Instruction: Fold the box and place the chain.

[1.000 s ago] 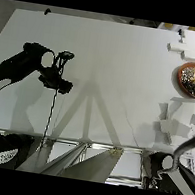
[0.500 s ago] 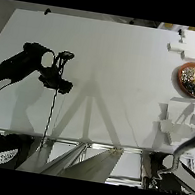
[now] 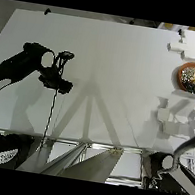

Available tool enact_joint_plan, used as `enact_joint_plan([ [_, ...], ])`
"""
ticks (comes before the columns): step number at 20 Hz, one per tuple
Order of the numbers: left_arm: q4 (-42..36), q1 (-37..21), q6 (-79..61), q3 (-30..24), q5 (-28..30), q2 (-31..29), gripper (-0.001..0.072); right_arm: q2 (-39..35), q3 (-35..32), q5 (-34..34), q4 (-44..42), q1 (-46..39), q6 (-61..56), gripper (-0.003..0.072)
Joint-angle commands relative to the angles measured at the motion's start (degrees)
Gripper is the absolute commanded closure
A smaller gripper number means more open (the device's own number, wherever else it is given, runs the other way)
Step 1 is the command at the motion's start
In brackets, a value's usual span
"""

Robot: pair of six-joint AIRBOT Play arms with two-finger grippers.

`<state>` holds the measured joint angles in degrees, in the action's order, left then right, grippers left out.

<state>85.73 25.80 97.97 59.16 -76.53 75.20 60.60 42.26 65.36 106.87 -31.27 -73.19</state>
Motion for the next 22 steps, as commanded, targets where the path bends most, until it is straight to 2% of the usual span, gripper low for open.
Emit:
enact_joint_plan([
  [1, 0.0, 0.0, 0.0, 0.0, 0.0, 0.0, 0.0256, -6.6, -0.2, 5.1, -13.9, 6.8, 2.4, 0.0668],
  [2, 0.0, 0.0, 0.0, 0.0, 0.2, 0.0, 0.0256, -8.1, -0.5, 5.8, -17.9, 9.4, 2.3, 0.0669],
  [5, 0.0, 0.0, 0.0, 0.0, 5.9, 0.0, 0.0256, -13.5, -4.2, 5.4, -27.0, 18.9, -0.2, 0.0669],
  [7, 0.2, 0.0, -2.1, 0.0, 12.1, 0.1, 0.0256, -17.7, -8.5, 1.9, -29.4, 24.8, -4.5, 0.0668],
  [10, -2.9, 0.0, -13.3, 0.0, 16.0, 0.1, 0.0252, -23.2, -15.1, -1.6, -33.5, 32.7, -9.6, 0.0668],
  [11, -4.1, 0.0, -16.3, 0.0, 17.1, 0.1, 0.0220, -24.4, -16.4, -1.6, -35.3, 35.2, -9.6, 0.0668],
  [12, -6.4, 0.0, -19.6, -0.1, 18.3, 0.1, 0.0189, -24.9, -16.8, -1.5, -36.4, 37.4, -9.6, 0.0667],
  [16, -24.3, 0.0, -38.1, -0.2, 18.8, 0.1, 0.0190, -25.0, -16.9, -3.4, -36.6, 44.4, -12.1, 0.0667],
  [20, -40.4, -0.1, -54.6, -0.2, 17.5, 1.9, 0.0192, -25.0, -16.9, -4.1, -36.7, 47.1, -12.4, 0.0667],
  [22, -42.8, -0.1, -58.1, -0.2, 14.6, 4.6, 0.0093, -25.0, -16.9, -4.2, -36.6, 47.1, -12.4, 0.0667],
])
